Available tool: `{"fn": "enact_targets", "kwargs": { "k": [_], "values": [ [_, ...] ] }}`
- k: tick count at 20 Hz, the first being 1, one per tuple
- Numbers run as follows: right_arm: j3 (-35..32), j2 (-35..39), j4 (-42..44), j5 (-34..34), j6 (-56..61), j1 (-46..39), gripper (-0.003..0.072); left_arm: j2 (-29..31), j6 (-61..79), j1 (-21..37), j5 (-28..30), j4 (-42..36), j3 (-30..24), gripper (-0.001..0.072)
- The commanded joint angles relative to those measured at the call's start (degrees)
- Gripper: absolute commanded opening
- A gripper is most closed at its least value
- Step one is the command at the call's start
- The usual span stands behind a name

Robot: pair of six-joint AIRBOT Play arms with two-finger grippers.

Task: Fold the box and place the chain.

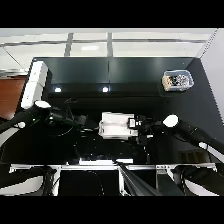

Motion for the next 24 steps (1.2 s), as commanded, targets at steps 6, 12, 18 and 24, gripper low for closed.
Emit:
{"fn": "enact_targets", "kwargs": {
  "k": [6, 12, 18, 24],
  "values": [
    [0.0, 0.0, 0.0, 0.0, 0.0, 0.0, 0.0126, 0.0, -19.5, -14.6, 10.9, 16.3, 10.7, 0.0511],
    [0.0, 0.0, 0.0, 0.0, 0.0, 0.0, 0.0126, 0.0, -39.0, -22.8, 14.5, 35.1, 15.0, 0.0484],
    [0.0, 0.0, 0.0, 0.0, 0.0, 0.0, 0.0126, -1.0, -58.1, -30.1, 11.2, 53.1, 20.9, 0.0461],
    [0.0, 0.0, 0.0, 0.0, 0.0, 0.0, 0.0126, -1.9, -74.2, -36.8, 9.5, 63.5, 24.2, 0.0333]
  ]
}}
